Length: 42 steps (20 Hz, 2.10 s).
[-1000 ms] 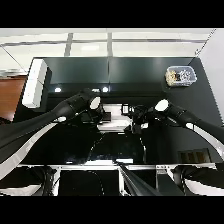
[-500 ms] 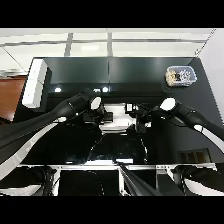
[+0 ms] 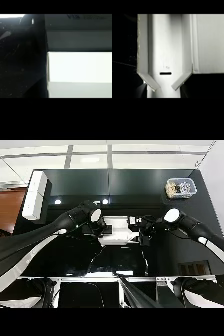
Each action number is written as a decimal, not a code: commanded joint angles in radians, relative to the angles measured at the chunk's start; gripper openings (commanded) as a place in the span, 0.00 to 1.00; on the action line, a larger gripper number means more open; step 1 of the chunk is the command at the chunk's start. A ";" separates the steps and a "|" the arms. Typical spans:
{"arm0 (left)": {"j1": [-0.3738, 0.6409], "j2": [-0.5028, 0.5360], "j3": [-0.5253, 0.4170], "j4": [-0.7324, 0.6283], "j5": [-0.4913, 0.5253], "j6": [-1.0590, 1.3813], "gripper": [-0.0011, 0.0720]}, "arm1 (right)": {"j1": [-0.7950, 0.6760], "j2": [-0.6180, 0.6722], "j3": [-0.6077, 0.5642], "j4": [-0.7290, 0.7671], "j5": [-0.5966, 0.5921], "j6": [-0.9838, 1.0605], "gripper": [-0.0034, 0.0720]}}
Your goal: Fold the box and place the chain.
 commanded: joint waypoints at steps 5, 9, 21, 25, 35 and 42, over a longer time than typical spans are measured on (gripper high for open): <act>0.000 0.000 0.000 -0.003 0.002 0.000 0.05 | 0.037 -0.001 0.000 0.058 -0.030 -0.023 0.28; 0.000 0.000 0.000 -0.003 0.002 0.000 0.05 | 0.073 -0.065 0.000 0.238 -0.076 -0.027 0.28; 0.001 0.000 0.000 -0.003 0.002 0.000 0.05 | 0.092 -0.082 0.000 0.233 -0.103 -0.001 0.42; 0.001 0.000 0.000 -0.003 0.002 0.000 0.05 | 0.086 -0.055 0.001 0.217 -0.078 0.055 0.12; 0.000 0.000 0.000 -0.003 -0.001 0.000 0.05 | -0.413 0.156 0.001 0.007 0.312 0.887 0.06; 0.000 0.000 0.000 -0.003 -0.002 0.000 0.05 | -0.614 0.041 -0.170 0.167 0.175 1.101 0.06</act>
